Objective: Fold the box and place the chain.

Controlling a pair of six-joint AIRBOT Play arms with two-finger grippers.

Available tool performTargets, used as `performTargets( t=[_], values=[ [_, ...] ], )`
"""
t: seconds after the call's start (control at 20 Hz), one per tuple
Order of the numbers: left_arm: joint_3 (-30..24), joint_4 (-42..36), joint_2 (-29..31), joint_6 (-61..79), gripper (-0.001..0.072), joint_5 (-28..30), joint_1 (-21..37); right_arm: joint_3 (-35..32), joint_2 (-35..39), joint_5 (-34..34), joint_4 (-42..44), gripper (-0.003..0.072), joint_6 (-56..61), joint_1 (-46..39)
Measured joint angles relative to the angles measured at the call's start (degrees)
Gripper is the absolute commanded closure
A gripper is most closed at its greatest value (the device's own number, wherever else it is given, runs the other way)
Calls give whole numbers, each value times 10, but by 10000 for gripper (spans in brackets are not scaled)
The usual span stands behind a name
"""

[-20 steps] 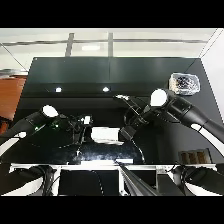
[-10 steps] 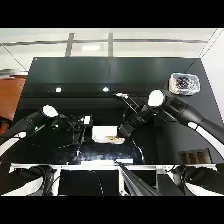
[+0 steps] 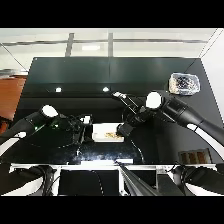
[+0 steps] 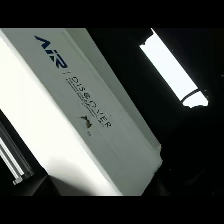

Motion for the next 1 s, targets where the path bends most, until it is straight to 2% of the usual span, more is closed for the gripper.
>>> performTargets(
  t=[0.35,0.4,0.6,1.0],
  values=[
    [0,1,0,2,223,3,0,-2,8,49,-17,0,0,3],
    [0,1,0,1,223,3,0,0,12,36,-3,0,0,3],
    [0,1,0,0,224,2,0,1,32,60,-9,0,2,3],
    [0,0,0,-2,224,2,0,44,85,68,-40,0,-3,2]
  ],
)
